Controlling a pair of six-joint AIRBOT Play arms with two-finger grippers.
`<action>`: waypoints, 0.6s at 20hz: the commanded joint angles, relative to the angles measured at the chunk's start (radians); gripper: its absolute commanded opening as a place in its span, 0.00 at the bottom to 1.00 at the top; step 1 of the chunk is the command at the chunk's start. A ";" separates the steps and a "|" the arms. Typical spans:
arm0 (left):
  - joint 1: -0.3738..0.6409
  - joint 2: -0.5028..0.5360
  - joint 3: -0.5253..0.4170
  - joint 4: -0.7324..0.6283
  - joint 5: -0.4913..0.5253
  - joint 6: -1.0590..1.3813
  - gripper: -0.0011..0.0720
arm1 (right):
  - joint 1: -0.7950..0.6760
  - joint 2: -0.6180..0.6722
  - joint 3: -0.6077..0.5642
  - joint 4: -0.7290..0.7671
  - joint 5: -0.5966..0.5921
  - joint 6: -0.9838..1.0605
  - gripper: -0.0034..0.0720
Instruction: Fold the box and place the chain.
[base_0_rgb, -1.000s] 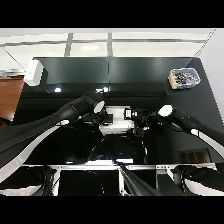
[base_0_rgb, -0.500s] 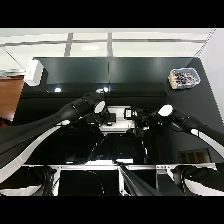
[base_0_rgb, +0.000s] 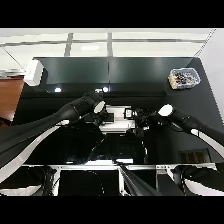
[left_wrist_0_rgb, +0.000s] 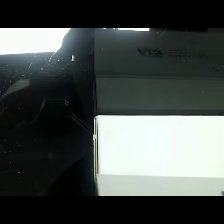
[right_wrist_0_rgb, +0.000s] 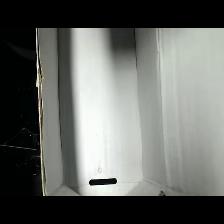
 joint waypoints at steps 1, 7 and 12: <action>0.000 -0.001 0.000 0.005 -0.005 0.007 0.05 | 0.001 0.000 0.000 0.002 0.000 0.000 0.66; 0.001 -0.001 0.000 0.006 -0.005 0.007 0.05 | -0.002 0.051 0.005 -0.065 0.003 0.102 0.91; 0.001 -0.001 0.001 0.005 -0.005 0.007 0.05 | -0.007 0.159 0.005 -0.229 0.020 0.196 0.91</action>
